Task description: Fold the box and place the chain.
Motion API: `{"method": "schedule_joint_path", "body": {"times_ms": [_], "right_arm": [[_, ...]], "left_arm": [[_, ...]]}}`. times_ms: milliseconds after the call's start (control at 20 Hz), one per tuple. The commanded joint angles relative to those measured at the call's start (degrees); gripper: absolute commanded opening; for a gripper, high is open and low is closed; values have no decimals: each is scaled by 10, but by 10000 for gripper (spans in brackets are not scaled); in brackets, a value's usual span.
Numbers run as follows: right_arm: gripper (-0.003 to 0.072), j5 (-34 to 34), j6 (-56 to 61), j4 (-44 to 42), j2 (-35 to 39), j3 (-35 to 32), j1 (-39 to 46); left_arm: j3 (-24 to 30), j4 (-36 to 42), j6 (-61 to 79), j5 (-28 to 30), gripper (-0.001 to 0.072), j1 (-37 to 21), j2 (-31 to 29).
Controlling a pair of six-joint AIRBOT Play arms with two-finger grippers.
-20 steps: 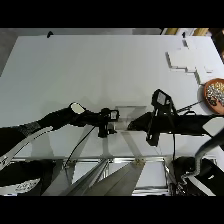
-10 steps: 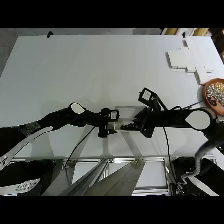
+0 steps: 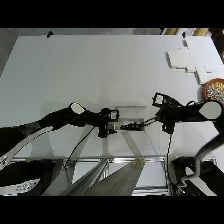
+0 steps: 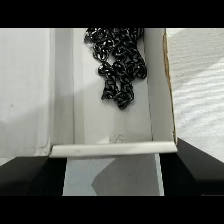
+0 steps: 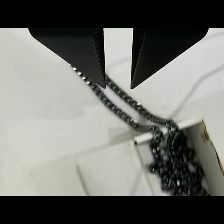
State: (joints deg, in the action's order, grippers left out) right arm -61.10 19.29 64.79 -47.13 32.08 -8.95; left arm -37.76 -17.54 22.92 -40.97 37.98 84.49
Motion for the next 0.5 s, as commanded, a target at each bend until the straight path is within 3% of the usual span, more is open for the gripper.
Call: {"method": "schedule_joint_path", "body": {"times_ms": [0,450], "right_arm": [[186,-7,-74,18,-33,-25,5],[186,59,-250,-85,-106,-63,-29]], "left_arm": [[0,0,0,0,92,0,0],[0,0,0,0,92,0,0]]}}
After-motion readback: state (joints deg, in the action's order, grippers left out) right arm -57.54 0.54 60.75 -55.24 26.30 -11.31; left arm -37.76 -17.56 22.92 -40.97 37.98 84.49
